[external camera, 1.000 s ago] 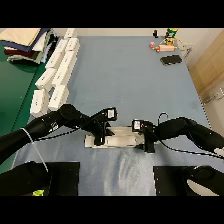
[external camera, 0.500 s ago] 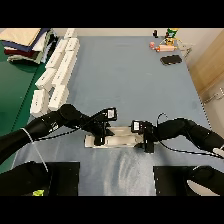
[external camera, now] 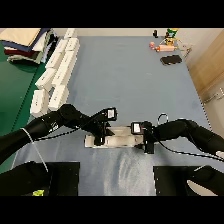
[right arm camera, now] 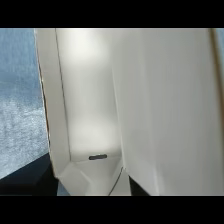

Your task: Fold the box.

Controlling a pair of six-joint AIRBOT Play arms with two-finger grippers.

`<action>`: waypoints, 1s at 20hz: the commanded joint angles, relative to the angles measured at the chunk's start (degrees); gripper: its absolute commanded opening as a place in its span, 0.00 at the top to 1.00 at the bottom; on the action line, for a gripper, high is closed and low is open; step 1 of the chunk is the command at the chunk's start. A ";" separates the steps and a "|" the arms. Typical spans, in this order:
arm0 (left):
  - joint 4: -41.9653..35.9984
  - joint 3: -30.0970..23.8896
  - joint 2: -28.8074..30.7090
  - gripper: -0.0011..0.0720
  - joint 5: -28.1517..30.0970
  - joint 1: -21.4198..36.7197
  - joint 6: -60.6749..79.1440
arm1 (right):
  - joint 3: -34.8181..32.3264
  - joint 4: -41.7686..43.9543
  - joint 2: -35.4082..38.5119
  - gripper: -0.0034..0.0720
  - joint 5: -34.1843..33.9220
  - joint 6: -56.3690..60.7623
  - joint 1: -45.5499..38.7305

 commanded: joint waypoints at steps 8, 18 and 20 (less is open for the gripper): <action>0.00 -0.02 -0.02 0.97 0.02 0.00 0.00 | -0.04 0.31 -3.32 0.20 0.92 0.02 0.07; 0.02 -0.02 -0.02 0.97 0.02 0.00 0.00 | -0.74 0.52 -3.72 0.43 0.70 0.02 0.04; 0.00 -0.02 -0.02 0.97 0.02 0.00 0.00 | -0.74 0.52 -3.72 0.42 0.68 0.02 0.04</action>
